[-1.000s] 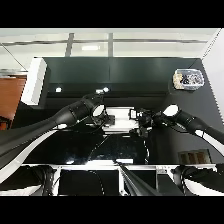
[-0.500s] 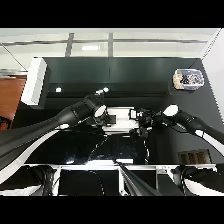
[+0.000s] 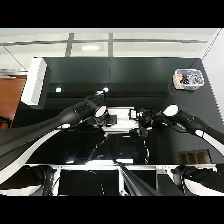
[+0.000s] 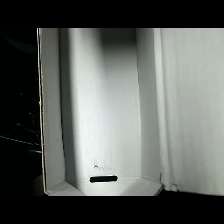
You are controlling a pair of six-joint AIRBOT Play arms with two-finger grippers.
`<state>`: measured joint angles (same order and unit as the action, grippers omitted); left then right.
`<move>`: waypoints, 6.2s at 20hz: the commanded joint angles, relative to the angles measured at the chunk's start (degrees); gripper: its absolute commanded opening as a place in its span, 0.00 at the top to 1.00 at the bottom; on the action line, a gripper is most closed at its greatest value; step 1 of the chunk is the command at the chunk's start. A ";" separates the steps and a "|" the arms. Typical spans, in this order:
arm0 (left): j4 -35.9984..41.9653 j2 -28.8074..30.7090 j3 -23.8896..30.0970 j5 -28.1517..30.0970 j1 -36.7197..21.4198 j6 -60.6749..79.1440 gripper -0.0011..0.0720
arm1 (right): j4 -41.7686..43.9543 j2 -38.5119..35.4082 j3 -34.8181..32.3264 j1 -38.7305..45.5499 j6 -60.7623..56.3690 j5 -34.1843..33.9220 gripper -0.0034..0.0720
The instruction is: Fold the box and place the chain.
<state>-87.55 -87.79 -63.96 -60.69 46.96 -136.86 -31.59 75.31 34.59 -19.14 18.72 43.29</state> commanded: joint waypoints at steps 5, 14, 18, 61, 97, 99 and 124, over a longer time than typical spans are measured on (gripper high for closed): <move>2.82 -1.22 -0.26 0.22 0.04 1.55 0.94 | 0.00 0.02 0.02 -0.02 -0.02 0.00 0.43; 2.71 -1.25 -2.89 -1.05 0.00 1.60 0.49 | 0.00 0.02 0.02 -0.02 -0.02 0.00 0.43; 2.58 -1.60 -2.93 -1.40 -0.04 1.60 0.49 | 0.00 0.02 0.02 -0.02 -0.02 0.00 0.43; 0.79 -2.56 -3.63 -4.48 -1.01 4.68 0.94 | -11.93 -9.79 0.44 0.81 -11.85 6.43 0.01; -1.53 -2.60 -3.72 -4.46 -1.01 4.66 0.94 | 8.46 -3.08 0.26 -0.28 -6.29 4.13 0.73; -1.51 -2.60 -3.72 -4.46 -1.01 4.66 0.94 | 8.57 -2.14 0.26 -1.40 -6.27 3.93 0.87; -1.51 -2.60 -3.72 -4.48 -1.03 4.66 0.94 | -22.38 -19.26 -5.97 35.45 -98.97 15.08 0.93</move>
<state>-89.03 -90.37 -67.61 -65.17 45.98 -132.16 -54.33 54.57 32.23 12.64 -70.22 56.18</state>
